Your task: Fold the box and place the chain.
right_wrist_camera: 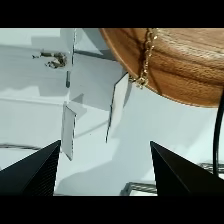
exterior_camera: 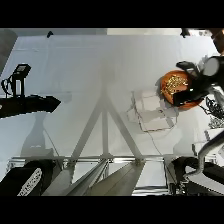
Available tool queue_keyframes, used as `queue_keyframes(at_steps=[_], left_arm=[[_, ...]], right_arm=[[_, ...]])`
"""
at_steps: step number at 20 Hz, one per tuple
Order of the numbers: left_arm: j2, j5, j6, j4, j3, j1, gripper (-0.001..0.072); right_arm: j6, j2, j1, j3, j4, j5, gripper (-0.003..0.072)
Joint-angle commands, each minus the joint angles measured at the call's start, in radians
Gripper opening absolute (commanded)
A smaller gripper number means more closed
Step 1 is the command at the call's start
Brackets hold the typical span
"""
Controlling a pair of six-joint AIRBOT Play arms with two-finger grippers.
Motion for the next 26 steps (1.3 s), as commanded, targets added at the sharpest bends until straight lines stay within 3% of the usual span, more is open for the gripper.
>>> queue_keyframes(at_steps=[1,9,12,13,15,21,26], left_arm=[[-0.001,0.0,0.0,0.0,0.001,-0.001,0.0517],[0.0,0.0,0.0,0.0,0.001,-0.001,0.0517],[-0.001,0.0,0.0,0.0,0.001,-0.001,0.0517],[-0.001,0.0,0.0,0.0,0.001,-0.001,0.0517],[0.0,0.0,0.0,0.0,0.001,-0.001,0.0517],[-0.001,0.0,0.0,0.0,0.001,-0.001,0.0517],[-0.001,0.0,0.0,0.0,0.001,-0.001,0.0517]], right_arm=[[0.097,-0.096,0.055,0.0,-0.059,0.029,0.0575],[0.129,-0.187,0.054,0.0,-0.071,0.019,0.0451],[0.129,-0.22,0.055,0.0,-0.07,0.001,0.0241],[0.13,-0.231,0.055,0.0,-0.071,0.0,0.0224],[0.128,-0.244,0.054,0.0,-0.071,-0.009,0.0011],[0.075,-0.227,0.055,0.0,0.014,0.021,0.0007],[-0.042,-0.055,0.055,0.0,0.138,-0.085,0.0005]])
